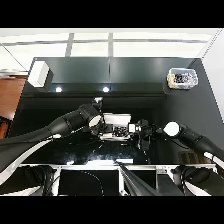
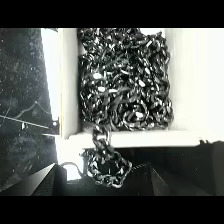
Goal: Fold the box and place the chain.
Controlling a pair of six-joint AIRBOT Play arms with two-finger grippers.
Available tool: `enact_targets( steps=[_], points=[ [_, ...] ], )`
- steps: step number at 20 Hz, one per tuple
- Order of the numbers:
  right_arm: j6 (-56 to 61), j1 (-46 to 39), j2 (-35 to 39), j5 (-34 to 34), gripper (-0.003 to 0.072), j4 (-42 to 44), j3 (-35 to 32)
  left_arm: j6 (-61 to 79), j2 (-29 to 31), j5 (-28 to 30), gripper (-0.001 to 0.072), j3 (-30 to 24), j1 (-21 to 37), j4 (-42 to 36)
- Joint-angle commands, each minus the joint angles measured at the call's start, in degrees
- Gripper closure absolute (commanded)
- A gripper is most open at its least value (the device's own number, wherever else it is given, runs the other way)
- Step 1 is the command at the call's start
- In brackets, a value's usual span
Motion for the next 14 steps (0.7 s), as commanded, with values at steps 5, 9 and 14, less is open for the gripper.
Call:
enact_targets(
  steps=[5,9,14],
  points=[
    [2.86,0.48,-0.22,-0.87,0.055,-0.15,-0.02,0.0,-0.04,-0.02,0.0682,-0.02,0.02,0.0],
    [7.39,-0.07,2.1,3.02,0.0679,-1.77,0.04,0.0,-0.04,0.0,0.0682,-0.02,0.02,0.02],
    [14.19,-0.09,6.08,3.93,0.067,-1.86,0.87,0.0,-0.04,-0.02,0.0683,-0.02,0.02,0.0]
  ],
)
